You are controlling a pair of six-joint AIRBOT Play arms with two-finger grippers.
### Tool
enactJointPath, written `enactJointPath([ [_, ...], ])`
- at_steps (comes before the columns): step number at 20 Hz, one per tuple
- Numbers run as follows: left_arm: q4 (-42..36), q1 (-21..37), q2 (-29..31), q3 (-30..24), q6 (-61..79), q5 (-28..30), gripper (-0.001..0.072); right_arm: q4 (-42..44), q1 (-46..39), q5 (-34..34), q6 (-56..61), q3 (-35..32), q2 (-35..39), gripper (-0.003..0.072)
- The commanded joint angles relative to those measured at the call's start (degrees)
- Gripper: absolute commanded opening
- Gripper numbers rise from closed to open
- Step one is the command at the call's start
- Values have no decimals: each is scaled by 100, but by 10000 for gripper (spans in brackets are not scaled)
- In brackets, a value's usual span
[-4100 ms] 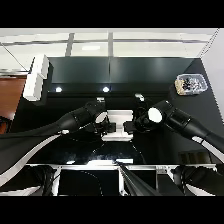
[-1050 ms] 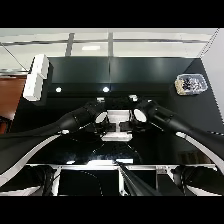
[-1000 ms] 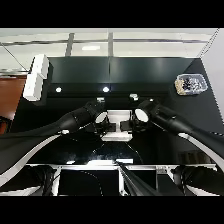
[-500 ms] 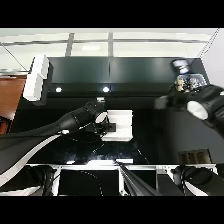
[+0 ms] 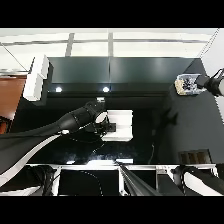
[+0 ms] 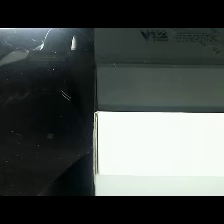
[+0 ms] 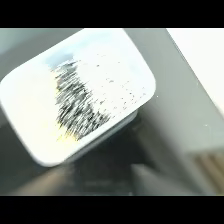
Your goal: Fold the box and place the chain.
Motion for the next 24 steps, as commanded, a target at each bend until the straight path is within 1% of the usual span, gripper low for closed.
enactJointPath([
  [1,4,2,-2,2,0,-4,29,1759,-765,369,-1443,1314,-1353,694],
  [2,7,2,-2,2,0,-4,29,2022,-811,601,-1687,1775,-1707,693],
  [3,7,2,-2,2,0,-4,29,2024,-846,951,-1622,2264,-2096,693],
  [6,4,2,-2,2,0,-11,29,2004,-973,2260,-1241,3727,-3206,692],
  [8,2,2,-2,2,0,-15,29,1996,-997,2865,-1189,4439,-3762,692],
  [9,2,2,-2,2,0,-17,29,1987,-994,3040,-1152,4649,-3952,692],
  [11,-7,2,-2,2,0,-17,30,1987,-994,3121,-1137,4868,-4207,692],
  [14,-15,2,-2,2,0,-15,29,1917,-994,2844,-1134,4874,-4339,692],
  [20,-15,2,-2,2,0,-15,29,1812,-1001,2647,-1132,4874,-4581,689],
  [21,-15,2,-2,2,0,-15,29,1814,-1001,2601,-1132,4874,-4601,651],
  [24,-17,2,-2,2,0,-17,29,1849,-999,2507,-1137,4874,-4629,651],
])
